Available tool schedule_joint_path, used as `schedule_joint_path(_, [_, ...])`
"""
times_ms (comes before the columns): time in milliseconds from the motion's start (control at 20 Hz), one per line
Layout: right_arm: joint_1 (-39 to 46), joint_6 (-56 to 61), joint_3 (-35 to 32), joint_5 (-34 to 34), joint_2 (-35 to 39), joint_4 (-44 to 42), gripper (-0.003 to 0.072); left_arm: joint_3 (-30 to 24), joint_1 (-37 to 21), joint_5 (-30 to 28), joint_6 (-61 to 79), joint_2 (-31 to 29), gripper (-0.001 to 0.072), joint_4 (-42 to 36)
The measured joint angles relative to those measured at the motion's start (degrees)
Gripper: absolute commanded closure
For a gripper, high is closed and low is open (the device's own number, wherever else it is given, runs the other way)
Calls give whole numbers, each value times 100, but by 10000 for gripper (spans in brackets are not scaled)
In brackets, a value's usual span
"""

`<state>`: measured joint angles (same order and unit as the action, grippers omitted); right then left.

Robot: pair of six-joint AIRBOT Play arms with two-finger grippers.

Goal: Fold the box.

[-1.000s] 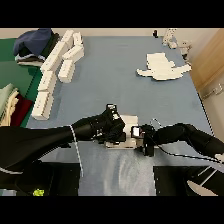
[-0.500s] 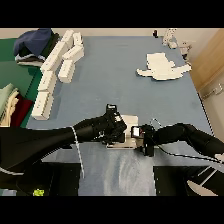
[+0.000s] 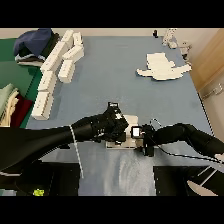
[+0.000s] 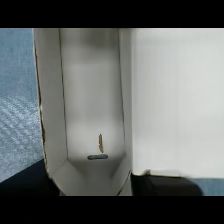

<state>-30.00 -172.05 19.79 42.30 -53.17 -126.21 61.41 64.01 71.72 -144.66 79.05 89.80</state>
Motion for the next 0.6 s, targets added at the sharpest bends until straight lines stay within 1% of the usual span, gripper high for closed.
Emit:
schedule_joint_path(150, [0,4,0,0,0,0,163,205,-2,262,256,-256,113,7])
schedule_joint_path(200, [0,7,0,0,0,0,163,264,0,411,356,-380,134,4])
schedule_joint_path(250, [0,7,0,0,0,0,163,308,0,584,459,-505,207,7])
schedule_joint_path(300, [0,7,0,0,0,0,163,343,0,756,557,-645,536,7])
schedule_joint_path(350, [0,7,0,0,0,0,163,367,0,933,662,-793,696,4])
schedule_joint_path(450, [0,7,0,2,0,0,163,398,0,1213,962,-1054,698,4])
schedule_joint_path(600, [0,9,0,0,0,0,163,417,0,1421,1460,-1270,698,9])
